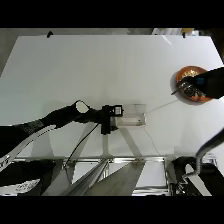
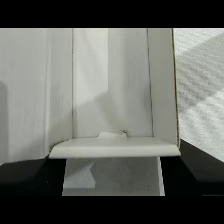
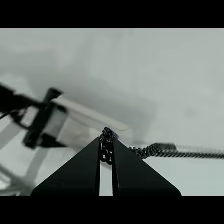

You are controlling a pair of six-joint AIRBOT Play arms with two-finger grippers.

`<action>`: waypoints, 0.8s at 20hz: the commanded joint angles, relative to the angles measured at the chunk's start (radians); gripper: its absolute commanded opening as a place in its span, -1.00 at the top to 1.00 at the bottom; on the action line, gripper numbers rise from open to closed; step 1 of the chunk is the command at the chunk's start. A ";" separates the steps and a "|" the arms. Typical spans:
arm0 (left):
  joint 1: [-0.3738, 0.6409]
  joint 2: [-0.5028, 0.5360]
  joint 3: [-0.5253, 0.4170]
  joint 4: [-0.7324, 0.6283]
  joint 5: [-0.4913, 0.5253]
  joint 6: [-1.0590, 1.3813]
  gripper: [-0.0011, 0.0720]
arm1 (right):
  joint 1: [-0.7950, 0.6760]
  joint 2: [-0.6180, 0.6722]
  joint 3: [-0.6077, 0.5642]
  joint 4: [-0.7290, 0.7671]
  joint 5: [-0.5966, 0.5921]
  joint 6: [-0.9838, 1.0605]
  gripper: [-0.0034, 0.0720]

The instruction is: Fold the box and place the chain.

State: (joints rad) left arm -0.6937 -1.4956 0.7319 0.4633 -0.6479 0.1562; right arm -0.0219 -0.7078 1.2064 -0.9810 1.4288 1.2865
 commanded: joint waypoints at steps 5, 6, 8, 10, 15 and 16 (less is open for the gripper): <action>0.000 0.001 0.000 0.000 0.000 0.000 0.23 | 0.368 0.006 -0.121 0.005 -0.138 0.025 0.87; 0.000 0.001 0.000 0.000 0.000 0.000 0.23 | 0.384 0.005 -0.155 0.005 -0.161 0.024 0.87; 0.000 0.001 0.000 0.000 0.000 0.000 0.23 | 0.404 0.003 -0.238 0.009 -0.230 0.018 0.88; 0.000 0.001 0.000 0.000 0.000 0.000 0.23 | 0.414 -0.010 -0.320 0.010 -0.296 -0.004 0.88; 0.000 0.001 0.000 0.000 0.000 0.000 0.23 | 0.415 -0.068 -0.532 0.046 -0.458 -0.096 0.88; 0.000 0.001 0.000 0.000 0.000 0.000 0.23 | 0.415 -0.083 -0.565 0.046 -0.480 -0.108 0.88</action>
